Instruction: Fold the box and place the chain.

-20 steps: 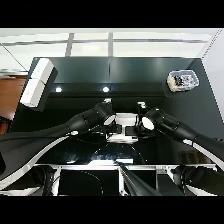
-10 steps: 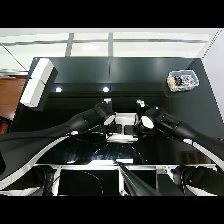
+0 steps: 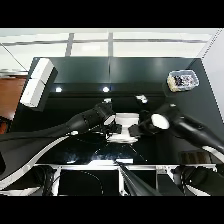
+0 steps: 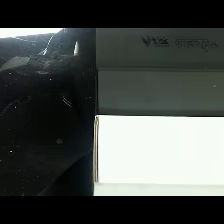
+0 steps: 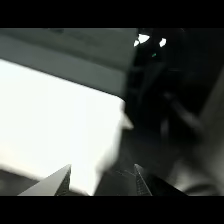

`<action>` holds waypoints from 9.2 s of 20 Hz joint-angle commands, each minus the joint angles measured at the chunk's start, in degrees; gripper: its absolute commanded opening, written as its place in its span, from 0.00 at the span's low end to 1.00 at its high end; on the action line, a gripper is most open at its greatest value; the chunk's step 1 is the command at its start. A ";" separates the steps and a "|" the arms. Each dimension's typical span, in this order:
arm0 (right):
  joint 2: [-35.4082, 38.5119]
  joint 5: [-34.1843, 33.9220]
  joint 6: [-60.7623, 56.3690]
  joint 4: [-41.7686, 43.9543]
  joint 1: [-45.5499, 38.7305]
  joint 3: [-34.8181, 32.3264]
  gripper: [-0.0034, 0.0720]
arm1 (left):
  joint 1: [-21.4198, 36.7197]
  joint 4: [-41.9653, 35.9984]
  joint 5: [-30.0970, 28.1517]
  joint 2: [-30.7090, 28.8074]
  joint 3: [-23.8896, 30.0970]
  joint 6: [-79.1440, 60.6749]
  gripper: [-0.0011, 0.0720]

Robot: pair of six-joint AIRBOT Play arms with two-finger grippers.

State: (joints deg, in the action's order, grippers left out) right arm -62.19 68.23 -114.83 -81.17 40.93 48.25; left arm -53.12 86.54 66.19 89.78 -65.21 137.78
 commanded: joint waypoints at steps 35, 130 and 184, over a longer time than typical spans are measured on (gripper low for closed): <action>-48.22 -15.91 9.60 -5.95 -55.25 49.70 0.94 | 0.02 -0.09 0.57 0.02 -0.02 0.04 0.05; 10.86 6.19 59.54 29.75 -39.28 -9.75 0.84 | 0.02 -0.24 1.57 0.02 -0.02 0.04 0.05; 16.98 6.19 73.46 36.54 -23.71 -7.80 0.09 | 0.02 -0.26 1.84 0.02 -0.02 0.04 0.05</action>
State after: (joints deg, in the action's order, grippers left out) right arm -46.02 69.52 -37.47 -51.96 17.67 37.52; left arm -53.10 86.26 68.05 89.78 -65.21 137.84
